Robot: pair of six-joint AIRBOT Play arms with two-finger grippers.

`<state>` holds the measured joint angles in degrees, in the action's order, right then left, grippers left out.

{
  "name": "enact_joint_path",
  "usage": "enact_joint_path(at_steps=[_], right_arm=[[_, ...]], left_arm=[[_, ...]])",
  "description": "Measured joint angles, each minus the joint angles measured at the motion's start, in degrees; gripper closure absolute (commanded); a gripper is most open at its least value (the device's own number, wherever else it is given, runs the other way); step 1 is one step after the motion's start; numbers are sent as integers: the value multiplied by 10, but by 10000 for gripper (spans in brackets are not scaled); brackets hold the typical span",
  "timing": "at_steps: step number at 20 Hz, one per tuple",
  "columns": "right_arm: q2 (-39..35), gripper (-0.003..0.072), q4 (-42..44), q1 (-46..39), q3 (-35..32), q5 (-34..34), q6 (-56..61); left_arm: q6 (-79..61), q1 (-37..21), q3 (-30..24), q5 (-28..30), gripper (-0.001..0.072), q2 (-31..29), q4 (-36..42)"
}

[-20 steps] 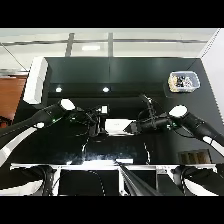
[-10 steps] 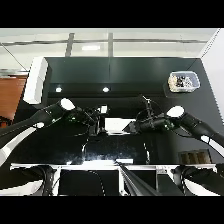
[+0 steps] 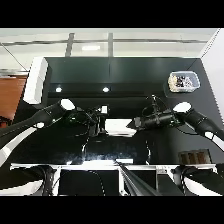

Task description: Fold the box and place the chain.

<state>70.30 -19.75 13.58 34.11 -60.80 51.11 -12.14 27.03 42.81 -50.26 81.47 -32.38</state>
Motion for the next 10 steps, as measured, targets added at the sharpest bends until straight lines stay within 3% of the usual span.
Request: enact_joint_path(at_steps=[10], right_arm=[[-1, 672, -89, -9, 1, 12, 54]], left_arm=[[-2, 0, 0, 5, 213, 0, 1]])
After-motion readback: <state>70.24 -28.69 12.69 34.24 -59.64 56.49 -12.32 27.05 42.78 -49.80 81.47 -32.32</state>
